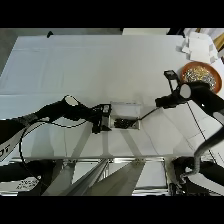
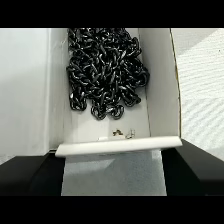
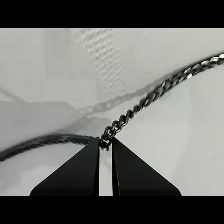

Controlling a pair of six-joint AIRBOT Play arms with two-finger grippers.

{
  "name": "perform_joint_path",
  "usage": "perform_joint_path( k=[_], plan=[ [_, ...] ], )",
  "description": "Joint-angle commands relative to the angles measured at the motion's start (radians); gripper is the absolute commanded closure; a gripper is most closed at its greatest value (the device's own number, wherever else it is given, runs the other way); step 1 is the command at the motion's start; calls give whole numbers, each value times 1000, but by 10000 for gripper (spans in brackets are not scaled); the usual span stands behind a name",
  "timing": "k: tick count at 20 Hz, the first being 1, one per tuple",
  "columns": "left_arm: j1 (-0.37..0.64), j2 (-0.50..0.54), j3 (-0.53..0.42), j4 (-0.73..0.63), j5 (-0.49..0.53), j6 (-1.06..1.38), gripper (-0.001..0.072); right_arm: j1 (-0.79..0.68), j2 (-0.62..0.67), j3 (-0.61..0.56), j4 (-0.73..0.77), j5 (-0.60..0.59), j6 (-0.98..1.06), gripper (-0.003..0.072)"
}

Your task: Fold the box and place the chain.

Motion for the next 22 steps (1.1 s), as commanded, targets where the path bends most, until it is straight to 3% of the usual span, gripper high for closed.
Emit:
perform_joint_path(
  k=[1, 7, 11, 16, 19, 22],
  plan=[
    [1, 0, 0, 0, 0, 0, 297, 9, 154, 1, 1, 70, -6, 675],
    [1, 0, 0, 0, 0, 0, 297, 176, 432, 0, 21, 161, -27, 674],
    [1, 0, 0, 0, 0, 0, 297, 324, 542, 1, 104, 141, -26, 674],
    [1, 1, 0, 0, 0, 0, 297, 525, 558, 1, 238, -55, -10, 674],
    [1, 0, 0, 0, 0, 0, 297, 612, 552, 1, 236, -177, -2, 674],
    [1, 0, 0, 0, 0, 0, 297, 634, 513, 0, 237, -192, 8, 674]
  ],
)
